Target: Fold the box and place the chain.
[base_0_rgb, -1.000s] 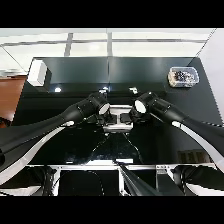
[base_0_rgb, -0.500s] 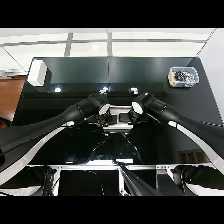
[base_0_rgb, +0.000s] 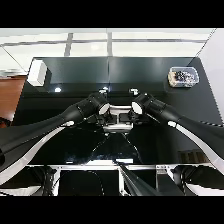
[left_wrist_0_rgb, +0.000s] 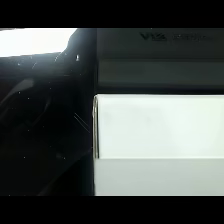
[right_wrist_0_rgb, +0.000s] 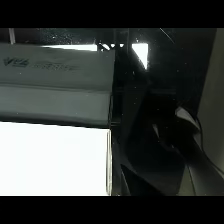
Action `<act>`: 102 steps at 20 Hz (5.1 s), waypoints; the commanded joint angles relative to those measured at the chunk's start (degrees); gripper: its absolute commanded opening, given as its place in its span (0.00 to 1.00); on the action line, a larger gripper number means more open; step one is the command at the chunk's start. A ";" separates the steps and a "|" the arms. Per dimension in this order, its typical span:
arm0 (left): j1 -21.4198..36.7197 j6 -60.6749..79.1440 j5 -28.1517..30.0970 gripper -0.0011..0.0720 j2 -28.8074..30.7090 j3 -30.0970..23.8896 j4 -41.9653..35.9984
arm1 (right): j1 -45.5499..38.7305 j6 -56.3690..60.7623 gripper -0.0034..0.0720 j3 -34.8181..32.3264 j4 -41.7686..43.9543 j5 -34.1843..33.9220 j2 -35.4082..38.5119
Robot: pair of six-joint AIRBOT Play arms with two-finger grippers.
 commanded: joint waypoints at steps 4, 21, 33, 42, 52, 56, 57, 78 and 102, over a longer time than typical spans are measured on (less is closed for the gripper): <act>0.02 -0.07 -0.02 0.05 0.02 0.00 -0.04 | 0.04 0.13 0.27 0.00 -0.02 0.63 -0.46; 0.02 -0.07 0.00 0.05 0.02 0.00 -0.04 | -1.29 -10.10 0.56 8.90 -3.45 13.11 11.19; 0.04 -0.04 -0.11 0.05 0.02 0.00 -0.02 | -23.37 -10.25 0.98 5.81 -32.15 6.73 16.48; 0.04 -0.04 -0.31 0.05 0.02 0.00 -0.02 | -46.82 -16.98 0.99 22.71 -10.84 -4.87 -6.25; 0.07 -0.04 0.63 0.05 0.02 0.00 0.00 | -48.59 -21.20 0.84 44.35 -8.09 -3.93 -29.03; 0.07 -0.04 0.61 0.05 0.02 0.00 -0.02 | -49.09 -21.20 0.48 44.74 -7.82 -4.42 -31.01; 0.07 -0.04 0.61 0.05 0.02 0.00 -0.02 | -49.09 -21.27 0.33 45.18 -7.85 -3.89 -30.99; 0.07 -0.07 0.63 0.05 0.02 0.00 -0.02 | -36.28 -40.63 0.06 33.86 -4.85 15.52 24.55; 0.07 -0.07 0.59 0.05 0.02 0.00 -0.02 | -13.40 -42.75 0.06 9.53 30.32 3.76 25.44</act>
